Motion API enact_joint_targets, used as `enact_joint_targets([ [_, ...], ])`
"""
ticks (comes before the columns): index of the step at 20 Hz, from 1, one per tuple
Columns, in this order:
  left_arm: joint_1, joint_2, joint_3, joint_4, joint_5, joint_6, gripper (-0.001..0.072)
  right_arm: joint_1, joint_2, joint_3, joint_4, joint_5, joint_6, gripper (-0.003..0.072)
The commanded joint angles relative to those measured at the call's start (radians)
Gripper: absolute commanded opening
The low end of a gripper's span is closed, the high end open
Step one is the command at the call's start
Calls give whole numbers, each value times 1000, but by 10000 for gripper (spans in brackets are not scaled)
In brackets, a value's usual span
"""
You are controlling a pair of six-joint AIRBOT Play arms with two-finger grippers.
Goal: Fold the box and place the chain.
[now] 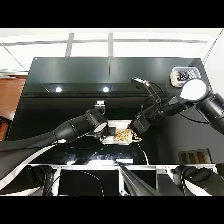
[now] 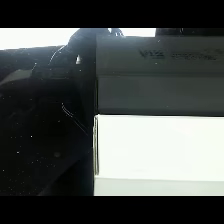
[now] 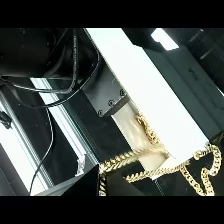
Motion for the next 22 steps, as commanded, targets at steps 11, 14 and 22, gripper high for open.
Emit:
enact_joint_targets([
  [11,0,0,0,0,0,0,31,-496,240,-312,230,0,-351,483],
  [14,0,0,0,0,0,0,31,-480,259,-518,201,-162,-475,714],
  [22,0,0,0,0,0,0,31,-173,259,-684,25,-571,-1035,712],
])
